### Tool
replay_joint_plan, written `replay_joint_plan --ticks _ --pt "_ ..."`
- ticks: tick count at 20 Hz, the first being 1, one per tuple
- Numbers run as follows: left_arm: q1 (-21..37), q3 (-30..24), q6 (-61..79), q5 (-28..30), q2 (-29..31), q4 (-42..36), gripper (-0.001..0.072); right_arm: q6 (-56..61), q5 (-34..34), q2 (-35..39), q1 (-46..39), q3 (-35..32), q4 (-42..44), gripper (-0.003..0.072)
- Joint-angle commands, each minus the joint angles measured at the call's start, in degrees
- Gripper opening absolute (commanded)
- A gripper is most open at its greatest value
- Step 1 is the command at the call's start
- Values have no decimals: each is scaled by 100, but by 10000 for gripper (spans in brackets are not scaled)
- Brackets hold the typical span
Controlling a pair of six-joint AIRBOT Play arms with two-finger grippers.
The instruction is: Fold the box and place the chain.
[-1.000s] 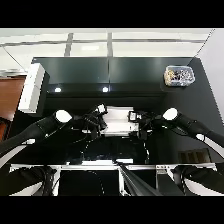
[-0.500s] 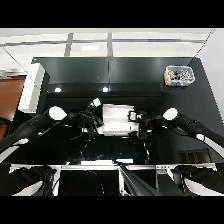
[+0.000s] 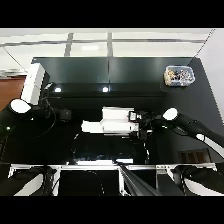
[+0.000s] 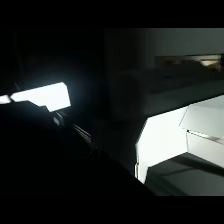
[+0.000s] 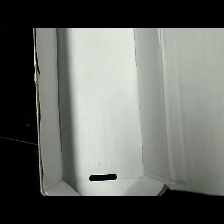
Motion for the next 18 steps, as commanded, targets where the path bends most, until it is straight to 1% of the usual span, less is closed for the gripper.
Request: replay_joint_plan --ticks 1,3,6,8,9,11,12,13,18 --pt "660 -83 -754 -1180 -575 -654 26 4 0 -2 4 2 2 168" --pt "560 -94 -509 -1296 -1029 -968 25 2 0 -2 4 2 2 168" --pt "59 -90 -111 -1036 -1519 -1464 24 4 2 -2 4 2 2 168" --pt "-343 -90 -94 -756 -1692 -1469 25 4 0 -2 4 2 2 168" --pt "-564 -90 98 -664 -1738 -1596 25 4 0 -2 4 2 2 168" --pt "-848 -90 699 -708 -1775 -2162 25 4 0 -2 4 2 4 168" --pt "-896 -87 953 -774 -1805 -2411 25 2 0 -2 4 2 2 168" --pt "-898 -87 1102 -809 -1843 -2500 25 4 0 -2 4 2 4 168" --pt "-885 -87 1244 -844 -1939 -2540 25 4 0 -2 4 2 2 168"
